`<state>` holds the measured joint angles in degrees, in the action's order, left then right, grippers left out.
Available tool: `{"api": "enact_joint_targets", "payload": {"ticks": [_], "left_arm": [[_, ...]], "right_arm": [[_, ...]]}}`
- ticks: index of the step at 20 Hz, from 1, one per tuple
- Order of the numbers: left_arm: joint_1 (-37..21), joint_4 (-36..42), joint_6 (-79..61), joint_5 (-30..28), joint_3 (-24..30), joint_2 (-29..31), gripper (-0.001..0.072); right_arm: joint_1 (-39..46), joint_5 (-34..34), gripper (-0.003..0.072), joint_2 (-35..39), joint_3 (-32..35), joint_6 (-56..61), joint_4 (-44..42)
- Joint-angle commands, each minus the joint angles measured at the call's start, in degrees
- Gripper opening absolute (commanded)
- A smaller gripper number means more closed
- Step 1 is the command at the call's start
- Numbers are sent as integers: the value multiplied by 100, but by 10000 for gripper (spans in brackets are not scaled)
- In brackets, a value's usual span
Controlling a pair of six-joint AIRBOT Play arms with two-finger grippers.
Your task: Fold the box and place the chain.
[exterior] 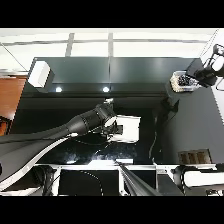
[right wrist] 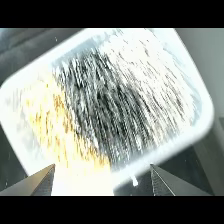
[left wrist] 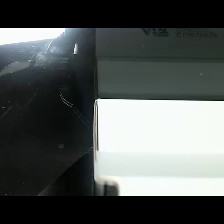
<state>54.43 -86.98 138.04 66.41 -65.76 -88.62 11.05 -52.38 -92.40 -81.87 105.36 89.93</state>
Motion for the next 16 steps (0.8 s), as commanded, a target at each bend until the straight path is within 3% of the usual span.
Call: {"api": "enact_joint_targets", "payload": {"ticks": [1,10,11,12,13,14,15,16], "left_arm": [[-2,-2,0,11,2,-2,28],[-2,4,0,33,2,-2,28],[-2,4,0,33,2,-2,27],[-2,2,0,31,2,-2,28],[-2,4,0,31,2,-2,28],[-2,4,0,31,2,-2,28],[-2,4,0,31,2,0,27],[-2,4,0,33,2,-2,27]], "right_arm": [[63,-219,616,-1150,-1054,-109,-144],[50,111,612,-1725,-1384,-216,-142],[48,90,497,-1751,-1384,-214,-144],[48,76,489,-1759,-1384,-214,-144],[50,39,259,-1753,-1394,-214,-144],[50,-83,137,-1751,-1456,-216,-142],[50,-243,126,-1746,-1547,-238,-142],[50,-411,7,-1718,-1637,-323,-142]]}}
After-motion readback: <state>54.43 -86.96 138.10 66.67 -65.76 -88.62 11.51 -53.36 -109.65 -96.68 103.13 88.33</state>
